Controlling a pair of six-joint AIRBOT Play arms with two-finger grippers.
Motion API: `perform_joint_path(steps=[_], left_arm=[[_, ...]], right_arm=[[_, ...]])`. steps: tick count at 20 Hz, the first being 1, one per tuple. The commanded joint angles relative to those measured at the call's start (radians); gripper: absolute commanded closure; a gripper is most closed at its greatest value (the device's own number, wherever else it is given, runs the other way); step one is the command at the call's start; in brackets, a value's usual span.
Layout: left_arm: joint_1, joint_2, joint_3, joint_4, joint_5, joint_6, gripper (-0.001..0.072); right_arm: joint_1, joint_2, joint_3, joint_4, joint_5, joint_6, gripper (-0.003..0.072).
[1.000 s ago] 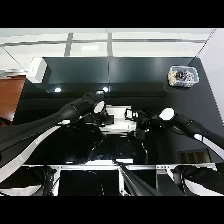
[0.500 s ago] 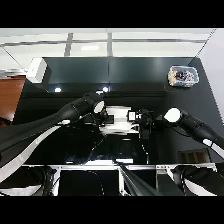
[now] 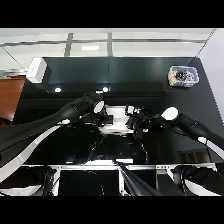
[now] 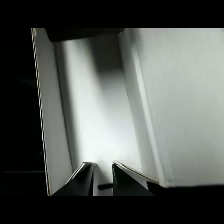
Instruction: Fold the box and place the chain.
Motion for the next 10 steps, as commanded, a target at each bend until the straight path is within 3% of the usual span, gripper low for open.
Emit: perform_joint_path(steps=[1,2,3,4,5,6,7,8,10], left_arm=[[0.001,0.000,0.000,-0.001,0.009,-0.001,0.0680],[0.001,0.000,0.000,-0.001,0.009,-0.001,0.0680],[0.001,0.000,0.000,-0.001,0.010,-0.001,0.0679],[0.001,0.000,0.000,-0.001,0.010,-0.001,0.0679],[0.001,0.000,0.000,-0.001,0.009,-0.001,0.0680],[0.001,0.000,0.000,-0.001,0.008,-0.001,0.0680],[0.001,0.000,0.000,-0.001,0.008,0.000,0.0679],[0.001,0.000,0.000,-0.001,0.008,0.000,0.0680],[0.001,0.000,0.000,-0.001,0.009,0.000,0.0680]], right_arm=[[0.039,-0.040,0.000,0.074,-0.035,-0.003,0.0543],[0.047,-0.040,0.000,0.074,-0.065,0.001,0.0375],[0.048,-0.040,0.000,0.074,-0.089,0.013,0.0313],[0.045,-0.040,0.000,0.072,-0.090,0.021,0.0441],[0.042,-0.040,0.000,0.071,-0.089,0.027,0.0477],[0.042,-0.040,0.000,0.070,-0.092,0.048,0.0295],[0.041,-0.040,0.000,0.064,-0.083,0.061,0.0271],[0.039,-0.037,0.000,0.048,-0.043,0.078,0.0497],[0.021,-0.008,0.001,-0.023,0.037,0.211,0.0675]])
